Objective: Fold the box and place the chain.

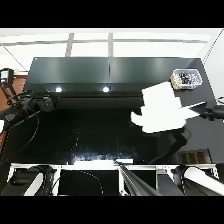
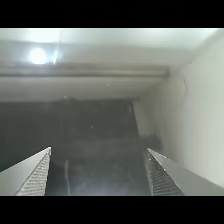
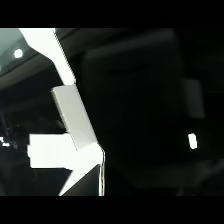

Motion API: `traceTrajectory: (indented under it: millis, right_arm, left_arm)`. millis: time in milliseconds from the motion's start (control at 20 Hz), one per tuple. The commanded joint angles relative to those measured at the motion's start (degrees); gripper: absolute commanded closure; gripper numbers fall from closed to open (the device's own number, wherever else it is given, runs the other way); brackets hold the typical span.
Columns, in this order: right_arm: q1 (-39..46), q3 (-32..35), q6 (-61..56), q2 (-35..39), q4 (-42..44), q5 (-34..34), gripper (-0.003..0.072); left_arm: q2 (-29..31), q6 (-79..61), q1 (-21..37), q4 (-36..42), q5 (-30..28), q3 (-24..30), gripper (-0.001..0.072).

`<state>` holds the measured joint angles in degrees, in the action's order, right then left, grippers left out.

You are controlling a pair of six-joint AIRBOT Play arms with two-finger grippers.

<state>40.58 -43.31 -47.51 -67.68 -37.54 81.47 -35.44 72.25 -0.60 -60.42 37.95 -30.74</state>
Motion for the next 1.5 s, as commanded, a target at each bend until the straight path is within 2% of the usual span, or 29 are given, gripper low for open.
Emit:
traceTrajectory:
  millis: [0, 150, 300, 400, 500, 700, 1000, 1250, 1450]
  right_arm:
    - [-14.51, 11.19, -3.28, 11.91, 5.81, -12.46, 0.0644]
    - [-31.65, 17.09, -9.03, 18.21, 5.95, -25.42, 0.0644]
    - [-49.55, 20.06, -5.86, 18.95, 5.79, -40.76, 0.0644]
    - [-59.63, 20.72, -4.74, 18.95, 5.86, -50.47, 0.0644]
    - [-66.47, 20.72, -5.99, 18.93, 6.08, -56.11, 0.0644]
    - [-69.31, 20.72, -6.84, 18.95, 6.12, -54.27, 0.0644]
    - [-69.26, 20.72, -7.04, 18.95, 6.23, -53.2, 0.0644]
    - [-69.26, 20.72, -8.02, 18.95, 6.21, -53.2, 0.0643]
    - [-69.26, 20.72, -8.26, 18.93, 6.21, -53.22, 0.0644]
  left_arm:
    - [-2.4, -0.02, -3.69, 1.36, 3.72, -0.04, 0.0012]
    - [-7.5, 0.0, -6.99, 3.91, 7.26, -0.04, 0.0012]
    - [-12.79, 0.0, -7.67, 8.9, 7.32, -0.04, 0.0012]
    - [-17.11, -0.04, -7.67, 14.45, 10.38, -0.04, 0.0011]
    - [-21.73, -0.2, -7.65, 18.16, 13.55, -0.04, 0.0011]
    - [-30.03, -13.14, -7.67, 28.48, 18.47, -0.04, 0.0011]
    - [-39.04, -25.88, -8.13, 37.29, 18.14, -0.11, 0.0011]
    - [-41.68, -40.48, -8.87, 42.84, 22.34, -0.13, 0.0011]
    - [-41.79, -48.13, -9.33, 43.21, 22.62, -0.35, 0.0025]
